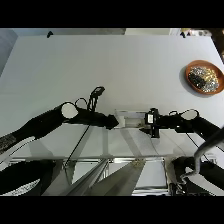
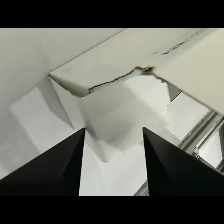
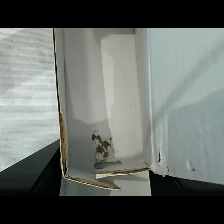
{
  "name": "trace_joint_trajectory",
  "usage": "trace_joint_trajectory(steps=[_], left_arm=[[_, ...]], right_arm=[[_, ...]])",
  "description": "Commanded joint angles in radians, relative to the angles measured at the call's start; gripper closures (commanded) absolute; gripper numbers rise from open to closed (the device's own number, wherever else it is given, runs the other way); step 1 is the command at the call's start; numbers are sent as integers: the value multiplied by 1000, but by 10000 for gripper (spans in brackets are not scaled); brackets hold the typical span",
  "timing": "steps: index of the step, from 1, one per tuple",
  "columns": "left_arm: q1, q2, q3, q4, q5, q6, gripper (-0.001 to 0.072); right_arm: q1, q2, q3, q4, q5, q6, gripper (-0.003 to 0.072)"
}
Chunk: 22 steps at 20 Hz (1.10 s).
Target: Fold the box and place the chain.
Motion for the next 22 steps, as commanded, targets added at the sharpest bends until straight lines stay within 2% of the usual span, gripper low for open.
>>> trace_joint_trajectory(steps=[1, 4, 11, 15, 22], left_arm=[[-18, -22, 38, 103, 23, -107, 253], [-42, -55, 77, 180, -8, -195, 198], [-98, -110, 152, 282, -25, -320, 198], [-111, -133, 206, 401, -77, -470, 198], [-156, -225, 327, 515, -174, -663, 198]], right_arm=[[0, 0, 0, 0, 1, 0, 286], [0, 0, 0, 0, 0, 0, 286], [0, 0, 0, 0, 0, 0, 286], [0, 0, 0, 0, 0, 0, 286], [0, 0, 0, 0, 0, 0, 286]])
